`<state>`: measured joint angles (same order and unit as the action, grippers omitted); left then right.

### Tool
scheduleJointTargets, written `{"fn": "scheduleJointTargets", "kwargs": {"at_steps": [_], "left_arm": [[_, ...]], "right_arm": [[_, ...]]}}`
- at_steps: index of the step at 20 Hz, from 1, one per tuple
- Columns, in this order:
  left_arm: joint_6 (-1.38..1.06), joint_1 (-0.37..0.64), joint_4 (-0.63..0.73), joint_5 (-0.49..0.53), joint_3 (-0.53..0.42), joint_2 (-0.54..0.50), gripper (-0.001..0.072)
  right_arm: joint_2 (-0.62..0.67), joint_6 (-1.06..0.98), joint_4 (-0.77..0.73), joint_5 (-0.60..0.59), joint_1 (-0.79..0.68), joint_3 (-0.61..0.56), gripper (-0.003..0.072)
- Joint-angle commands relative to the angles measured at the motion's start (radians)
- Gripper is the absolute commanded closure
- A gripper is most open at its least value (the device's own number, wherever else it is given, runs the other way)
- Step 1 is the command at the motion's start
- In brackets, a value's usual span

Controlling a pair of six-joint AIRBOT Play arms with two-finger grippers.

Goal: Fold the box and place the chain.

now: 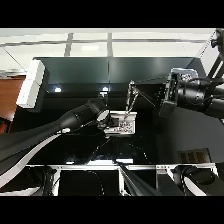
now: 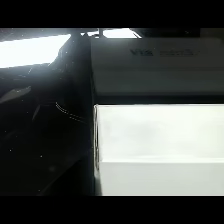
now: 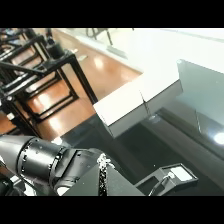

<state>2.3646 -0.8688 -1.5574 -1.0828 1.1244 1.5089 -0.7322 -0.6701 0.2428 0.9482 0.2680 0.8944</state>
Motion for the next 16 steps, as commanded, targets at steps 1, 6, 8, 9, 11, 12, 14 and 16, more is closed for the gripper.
{"fn": "scheduleJointTargets", "kwargs": {"at_steps": [1,6,8,9,11,12,14,16], "left_arm": [[0.0,0.001,0.0,0.0,0.0,0.0,0.0682],[0.0,0.001,0.0,0.0,0.0,0.0,0.0683],[0.0,0.001,0.0,0.0,0.0,0.0,0.0682],[0.0,0.001,0.0,0.001,0.0,0.0,0.0682],[0.0,0.001,0.0,0.001,0.0,0.0,0.0682],[0.0,0.001,0.0,0.001,0.0,0.0,0.0682],[0.0,0.001,0.0,0.0,0.0,0.0,0.0682],[0.0,0.001,0.0,-0.003,0.0,0.0,0.0682]], "right_arm": [[-0.012,-0.016,0.035,0.047,0.001,-0.002,0.0669],[-0.02,-0.138,0.23,0.066,0.003,-0.089,0.0665],[-0.025,-0.146,0.241,0.062,0.006,-0.145,0.0382],[-0.026,-0.161,0.269,0.05,0.006,-0.161,0.0377],[-0.026,-0.189,0.354,0.029,0.005,-0.164,0.0378],[-0.026,-0.189,0.365,0.028,-0.001,-0.164,0.0378],[-0.026,-0.187,0.369,0.028,-0.03,-0.163,0.0379],[-0.026,-0.187,0.43,0.03,-0.079,-0.163,0.0379]]}}
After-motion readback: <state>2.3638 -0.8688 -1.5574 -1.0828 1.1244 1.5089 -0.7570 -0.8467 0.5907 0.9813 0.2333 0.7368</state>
